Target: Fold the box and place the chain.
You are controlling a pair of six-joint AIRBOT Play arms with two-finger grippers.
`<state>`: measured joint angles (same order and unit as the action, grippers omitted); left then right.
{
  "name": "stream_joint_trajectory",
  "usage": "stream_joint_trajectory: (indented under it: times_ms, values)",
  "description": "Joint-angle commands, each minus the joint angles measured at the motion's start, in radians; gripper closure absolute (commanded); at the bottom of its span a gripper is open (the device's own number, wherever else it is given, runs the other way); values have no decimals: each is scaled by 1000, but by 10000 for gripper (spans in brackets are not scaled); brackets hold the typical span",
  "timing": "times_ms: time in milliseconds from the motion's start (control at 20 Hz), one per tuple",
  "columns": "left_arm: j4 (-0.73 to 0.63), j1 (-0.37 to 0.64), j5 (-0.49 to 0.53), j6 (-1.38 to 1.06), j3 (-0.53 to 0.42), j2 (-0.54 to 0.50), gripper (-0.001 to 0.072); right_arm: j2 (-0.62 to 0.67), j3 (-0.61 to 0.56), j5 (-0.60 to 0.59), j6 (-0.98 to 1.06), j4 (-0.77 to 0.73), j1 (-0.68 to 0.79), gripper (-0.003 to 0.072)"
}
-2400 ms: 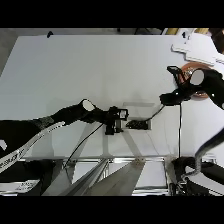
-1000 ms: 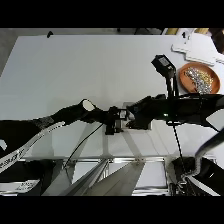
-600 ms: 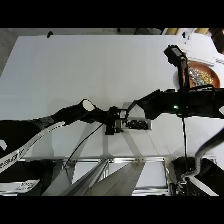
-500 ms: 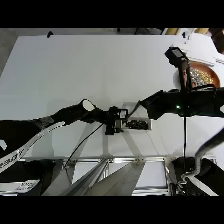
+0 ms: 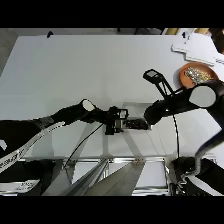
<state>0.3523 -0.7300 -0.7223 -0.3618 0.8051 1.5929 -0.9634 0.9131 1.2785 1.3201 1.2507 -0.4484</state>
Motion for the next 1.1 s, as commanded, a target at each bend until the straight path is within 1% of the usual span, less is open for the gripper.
stream_joint_trajectory:
  times_ms: [0,100,150,200,250,350,400,550,650,950,1000,1050]
  values:
    - [0,0,0,0,0,-1,572,-82,62,53,-96,6,1,487]
    - [0,0,0,0,0,-1,572,-141,174,69,-166,4,15,488]
    - [0,0,0,0,0,-1,572,-183,239,64,-198,6,37,535]
    - [0,0,0,0,0,-1,572,-229,297,63,-244,5,60,628]
    - [0,0,0,0,0,-1,572,-277,343,52,-284,4,85,660]
    - [0,0,0,0,0,-1,572,-345,357,-9,-344,10,113,672]
    - [0,0,0,0,0,-1,572,-372,357,-11,-365,13,114,672]
    - [0,0,0,0,0,-1,572,-416,326,-14,-443,-37,111,672]
    - [0,0,0,0,0,-1,572,-407,278,-13,-502,-67,111,671]
    - [0,0,0,0,0,-1,572,-264,68,-71,-626,-82,49,667]
    - [0,0,0,0,0,-1,572,-232,34,-88,-633,-81,37,605]
    - [0,0,0,0,0,-1,572,-198,4,-106,-642,-82,26,509]
